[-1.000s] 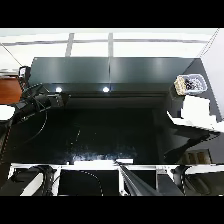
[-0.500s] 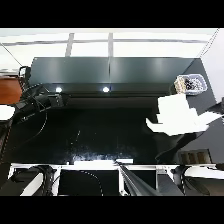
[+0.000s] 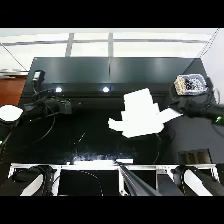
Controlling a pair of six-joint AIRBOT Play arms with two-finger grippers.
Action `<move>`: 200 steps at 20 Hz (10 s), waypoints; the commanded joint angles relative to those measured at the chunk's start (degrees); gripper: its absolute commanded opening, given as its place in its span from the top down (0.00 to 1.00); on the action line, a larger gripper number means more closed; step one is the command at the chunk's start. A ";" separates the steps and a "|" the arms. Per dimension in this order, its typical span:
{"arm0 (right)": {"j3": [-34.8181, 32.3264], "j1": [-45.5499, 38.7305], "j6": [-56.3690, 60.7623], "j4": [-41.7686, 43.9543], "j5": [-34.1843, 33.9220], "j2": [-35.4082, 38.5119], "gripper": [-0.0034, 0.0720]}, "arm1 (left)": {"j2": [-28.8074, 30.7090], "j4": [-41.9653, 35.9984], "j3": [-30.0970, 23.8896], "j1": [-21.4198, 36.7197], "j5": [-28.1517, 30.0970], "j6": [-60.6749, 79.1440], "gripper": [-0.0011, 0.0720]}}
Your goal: Fold the box and place the chain.
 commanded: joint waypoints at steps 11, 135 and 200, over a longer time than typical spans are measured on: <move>-17.29 24.00 -22.14 14.19 -19.23 12.74 0.93 | -19.85 -12.66 1.68 -7.48 -13.40 -2.10 0.01; -6.95 44.00 -73.68 2.60 -22.14 -12.33 0.06 | -41.16 5.77 27.23 -22.47 -18.58 51.12 0.95; -6.69 43.52 -69.53 -1.25 -21.99 -12.70 0.47 | -10.43 -15.63 -0.28 -20.63 -16.24 3.82 0.94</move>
